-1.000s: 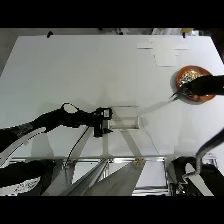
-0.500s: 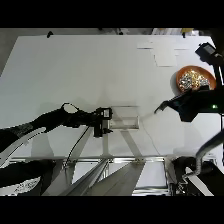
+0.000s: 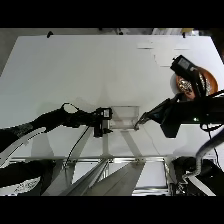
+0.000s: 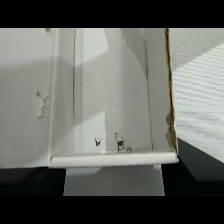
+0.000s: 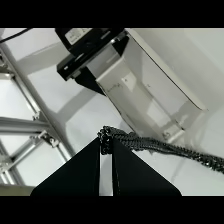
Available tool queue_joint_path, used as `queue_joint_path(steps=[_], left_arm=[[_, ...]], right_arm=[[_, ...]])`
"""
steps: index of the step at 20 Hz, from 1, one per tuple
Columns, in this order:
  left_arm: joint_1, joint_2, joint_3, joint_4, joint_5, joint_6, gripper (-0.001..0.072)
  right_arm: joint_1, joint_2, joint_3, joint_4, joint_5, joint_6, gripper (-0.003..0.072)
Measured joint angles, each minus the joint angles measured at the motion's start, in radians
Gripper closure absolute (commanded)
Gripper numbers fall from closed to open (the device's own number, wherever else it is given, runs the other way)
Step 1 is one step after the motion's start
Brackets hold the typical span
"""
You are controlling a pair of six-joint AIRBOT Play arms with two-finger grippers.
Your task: Fold the box and place the chain.
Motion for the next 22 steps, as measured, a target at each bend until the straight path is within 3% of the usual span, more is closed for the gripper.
queue_joint_path(steps=[7,16,19,22], left_arm=[[0.0,0.0,0.0,0.0,0.0,0.0,0.0538],[0.0,0.0,0.0,0.0,0.0,0.0,0.0539],[0.0,0.0,0.0,0.0,0.0,0.0,0.0538],[0.0,0.0,0.0,0.0,0.0,0.0,0.0538]], right_arm=[[0.06,-0.017,-0.032,0.004,-0.097,-0.002,0.0668],[0.069,-0.16,-0.24,-0.006,-0.231,-0.051,0.0665],[0.069,-0.24,-0.275,-0.015,-0.264,-0.069,0.0553],[0.069,-0.297,-0.289,-0.021,-0.29,-0.074,0.0553]])
